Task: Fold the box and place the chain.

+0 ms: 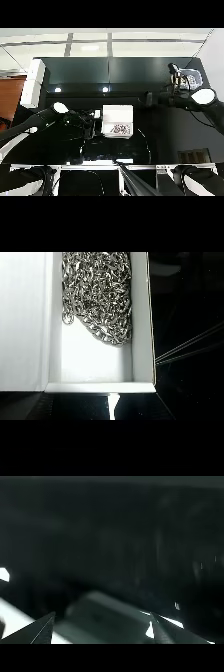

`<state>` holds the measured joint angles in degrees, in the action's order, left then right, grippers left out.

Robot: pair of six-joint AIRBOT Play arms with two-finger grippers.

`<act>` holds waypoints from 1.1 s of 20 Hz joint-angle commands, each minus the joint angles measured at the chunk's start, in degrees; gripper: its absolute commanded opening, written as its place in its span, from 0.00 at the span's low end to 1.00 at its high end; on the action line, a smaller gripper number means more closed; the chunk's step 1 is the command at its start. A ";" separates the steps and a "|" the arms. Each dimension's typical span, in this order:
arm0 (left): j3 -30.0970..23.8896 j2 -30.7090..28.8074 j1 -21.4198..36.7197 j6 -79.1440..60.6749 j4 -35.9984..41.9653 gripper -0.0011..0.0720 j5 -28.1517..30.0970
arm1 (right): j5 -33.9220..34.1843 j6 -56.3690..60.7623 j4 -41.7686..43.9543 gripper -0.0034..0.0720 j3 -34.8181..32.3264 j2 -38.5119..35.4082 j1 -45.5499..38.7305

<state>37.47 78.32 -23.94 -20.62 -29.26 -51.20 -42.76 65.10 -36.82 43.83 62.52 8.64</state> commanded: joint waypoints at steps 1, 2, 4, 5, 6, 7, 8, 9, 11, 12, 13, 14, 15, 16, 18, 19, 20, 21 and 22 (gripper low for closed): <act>0.04 0.04 0.00 0.07 -0.04 0.50 0.09 | 4.11 0.52 5.29 0.98 1.14 6.23 2.12; 0.04 0.04 0.02 0.07 -0.04 0.50 0.13 | 3.45 -0.57 5.29 0.98 1.20 7.80 3.43; 0.04 0.04 0.00 0.04 -0.04 0.50 0.20 | -0.04 -5.49 5.25 0.98 1.20 9.07 5.66; 0.04 0.04 0.02 0.07 -0.04 0.50 0.20 | -2.43 -9.66 5.27 0.98 1.40 8.98 6.12; 0.04 0.04 0.02 0.04 -0.04 0.50 0.20 | -5.42 -13.68 5.18 0.98 2.08 8.98 6.10; 0.04 0.04 0.00 0.04 -0.04 0.50 0.20 | -8.85 -18.78 4.87 0.98 3.32 8.96 5.81; 0.04 0.04 0.00 0.04 -0.04 0.50 0.20 | -11.85 -23.96 4.66 0.98 4.76 8.94 5.62; 0.04 0.04 0.00 0.04 -0.04 0.50 0.20 | -14.08 -28.61 4.59 0.98 6.21 8.92 5.64; 0.04 0.04 0.00 0.04 -0.04 0.50 0.20 | -17.31 -36.11 4.61 0.98 8.70 8.92 5.79; 0.04 0.04 0.00 0.07 -0.04 0.50 0.20 | -18.14 -37.94 4.33 0.98 9.40 8.92 6.05; 0.04 0.04 0.00 0.04 -0.04 0.50 0.20 | -18.27 -38.51 3.43 0.98 9.51 8.94 6.45; 0.04 0.04 0.00 0.04 -0.04 0.50 0.20 | -18.29 -38.62 1.31 0.98 9.49 8.98 7.10; 0.04 0.04 0.00 0.04 -0.04 0.50 0.17 | -18.40 -38.62 -1.70 0.98 9.46 9.01 8.17; 0.04 0.04 0.00 0.04 -0.04 0.50 0.17 | -18.45 -38.64 -4.63 0.98 9.46 9.01 9.33; 0.04 0.04 0.00 0.04 -0.04 0.50 0.17 | -18.51 -38.64 -8.09 0.98 9.46 9.01 11.26; 0.04 0.04 0.00 0.04 -0.04 0.50 0.20 | -18.53 -38.77 -8.83 0.98 9.46 9.01 11.87; 0.04 0.04 0.00 0.04 -0.04 0.50 0.17 | -18.73 -39.30 -9.05 0.98 9.46 9.01 12.31; 0.04 0.04 0.00 0.04 -0.04 0.50 0.17 | -19.02 -39.98 -9.11 0.98 9.46 9.01 12.74; 0.04 0.04 0.00 0.04 -0.04 0.50 0.17 | -19.34 -40.15 -9.16 0.98 9.46 9.01 13.25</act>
